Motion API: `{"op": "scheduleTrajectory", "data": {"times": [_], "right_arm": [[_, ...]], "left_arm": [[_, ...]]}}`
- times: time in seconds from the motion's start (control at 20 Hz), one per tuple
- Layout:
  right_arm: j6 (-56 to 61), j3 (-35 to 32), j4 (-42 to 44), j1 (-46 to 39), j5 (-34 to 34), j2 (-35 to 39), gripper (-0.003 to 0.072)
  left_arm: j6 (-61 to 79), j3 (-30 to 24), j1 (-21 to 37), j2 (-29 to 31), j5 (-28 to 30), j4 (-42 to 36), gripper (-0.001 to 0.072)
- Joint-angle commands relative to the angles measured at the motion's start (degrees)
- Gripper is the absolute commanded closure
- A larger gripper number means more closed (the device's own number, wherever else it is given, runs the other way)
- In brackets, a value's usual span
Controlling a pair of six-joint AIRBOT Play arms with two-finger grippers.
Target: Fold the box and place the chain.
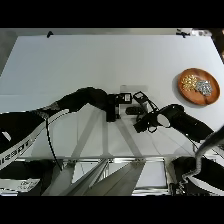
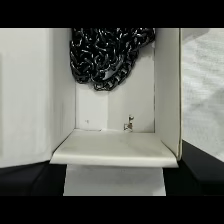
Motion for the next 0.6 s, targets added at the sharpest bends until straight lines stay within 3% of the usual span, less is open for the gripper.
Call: {"op": "scheduleTrajectory", "data": {"times": [0.0,0.4,0.5,0.55], "right_arm": [[1.2,-0.3,-0.2,0.9,0.3,0.0,0.04],[6.1,-1.6,-2.7,0.9,-0.1,0.0,0.0504],[6.0,-1.6,-2.7,0.9,-0.3,0.0,0.0561],[6.0,-1.6,-2.7,0.9,-0.2,0.0,0.0624]], "left_arm": [[0.0,0.0,0.0,0.0,0.0,0.0,0.0314],[0.0,0.0,0.0,0.0,0.0,0.0,0.0314],[0.0,0.0,0.0,0.0,0.0,0.0,0.0314],[0.0,0.0,0.0,0.0,0.0,0.0,0.0314]]}}
